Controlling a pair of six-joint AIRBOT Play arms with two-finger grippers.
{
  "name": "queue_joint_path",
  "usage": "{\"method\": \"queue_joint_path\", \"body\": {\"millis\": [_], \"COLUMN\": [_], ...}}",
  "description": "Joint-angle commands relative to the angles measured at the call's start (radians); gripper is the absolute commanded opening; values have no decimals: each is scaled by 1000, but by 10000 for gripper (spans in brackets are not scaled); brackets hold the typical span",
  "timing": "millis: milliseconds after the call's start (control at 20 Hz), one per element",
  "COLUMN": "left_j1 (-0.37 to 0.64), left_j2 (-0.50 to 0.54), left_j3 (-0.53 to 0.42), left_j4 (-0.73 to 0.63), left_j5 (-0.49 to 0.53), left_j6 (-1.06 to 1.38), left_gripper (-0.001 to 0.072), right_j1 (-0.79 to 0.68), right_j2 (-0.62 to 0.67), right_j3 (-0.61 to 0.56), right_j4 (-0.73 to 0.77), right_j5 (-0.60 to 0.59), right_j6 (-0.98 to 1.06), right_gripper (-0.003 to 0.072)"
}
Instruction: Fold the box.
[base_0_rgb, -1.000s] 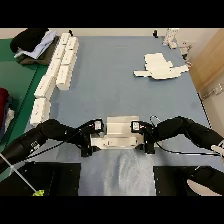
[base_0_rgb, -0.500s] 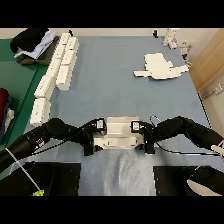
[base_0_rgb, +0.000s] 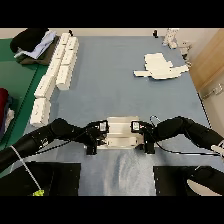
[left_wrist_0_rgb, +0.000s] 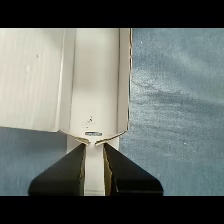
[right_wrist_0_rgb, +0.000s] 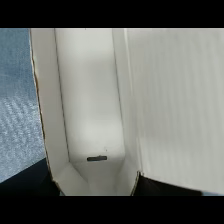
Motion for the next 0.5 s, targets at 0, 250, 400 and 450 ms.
{"method": "queue_joint_path", "body": {"millis": [0, 250, 400, 450], "left_j1": [-33, -61, -66, -66], "left_j2": [-2, -21, -58, -67], "left_j3": [1, 1, 21, 29], "left_j4": [-26, -63, -72, -79], "left_j5": [56, 104, 86, 86], "left_j6": [23, 23, 23, 23], "left_gripper": [176, 98, 98, 98], "right_j1": [1, 1, 1, 1], "right_j2": [0, 0, 0, 0], "right_j3": [0, 0, 0, 0], "right_j4": [0, 0, 0, 0], "right_j5": [0, 0, 0, 0], "right_j6": [0, 0, 0, 0], "right_gripper": [523, 523, 523, 523]}}
